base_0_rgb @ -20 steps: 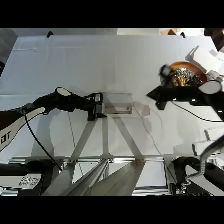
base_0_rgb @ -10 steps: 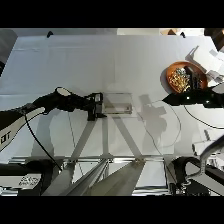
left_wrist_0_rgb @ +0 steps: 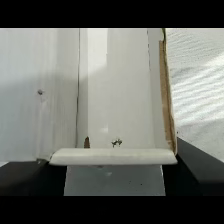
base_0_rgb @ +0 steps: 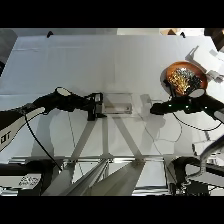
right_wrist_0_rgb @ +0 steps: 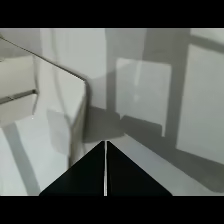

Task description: Fold the box and place the chain.

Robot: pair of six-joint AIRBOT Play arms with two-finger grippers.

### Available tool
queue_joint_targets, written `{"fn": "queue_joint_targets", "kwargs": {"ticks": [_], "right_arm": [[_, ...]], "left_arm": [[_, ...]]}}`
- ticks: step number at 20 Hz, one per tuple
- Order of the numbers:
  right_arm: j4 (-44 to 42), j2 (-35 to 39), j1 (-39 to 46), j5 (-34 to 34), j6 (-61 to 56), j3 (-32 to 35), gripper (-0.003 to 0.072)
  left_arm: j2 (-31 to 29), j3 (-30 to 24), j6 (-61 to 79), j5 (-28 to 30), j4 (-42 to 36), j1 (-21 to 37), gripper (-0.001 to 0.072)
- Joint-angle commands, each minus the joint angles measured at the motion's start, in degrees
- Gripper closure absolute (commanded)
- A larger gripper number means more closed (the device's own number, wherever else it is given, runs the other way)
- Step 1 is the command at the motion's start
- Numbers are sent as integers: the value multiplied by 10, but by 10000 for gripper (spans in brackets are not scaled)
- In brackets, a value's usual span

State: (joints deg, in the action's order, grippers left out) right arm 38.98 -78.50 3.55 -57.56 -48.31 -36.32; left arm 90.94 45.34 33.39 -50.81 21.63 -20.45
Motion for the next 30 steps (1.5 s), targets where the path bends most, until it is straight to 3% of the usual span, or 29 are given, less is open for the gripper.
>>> {"fn": "queue_joint_targets", "kwargs": {"ticks": [1, 13, 14, 16, 23, 26, 30], "right_arm": [[-68, -13, -22, 13, 21, 4, 684], [-111, -13, -22, -76, 23, 4, 681], [-123, -13, -22, -76, 23, 4, 660], [-138, -13, -31, -76, 24, 4, 453], [-172, -13, -85, -43, 51, 4, 438], [-178, -11, -85, -43, 51, 4, 336], [-178, 0, -85, -22, 54, 4, 323]], "left_arm": [[0, 0, 0, 0, 0, 0, 497], [0, 0, 0, 0, 0, 0, 497], [0, 0, 0, 0, 0, 0, 497], [0, 0, 0, 0, 0, 0, 497], [0, 0, 0, 0, 0, 0, 497], [0, 0, 0, 0, 0, 0, 497], [0, 0, 0, 0, 0, 0, 497]]}}
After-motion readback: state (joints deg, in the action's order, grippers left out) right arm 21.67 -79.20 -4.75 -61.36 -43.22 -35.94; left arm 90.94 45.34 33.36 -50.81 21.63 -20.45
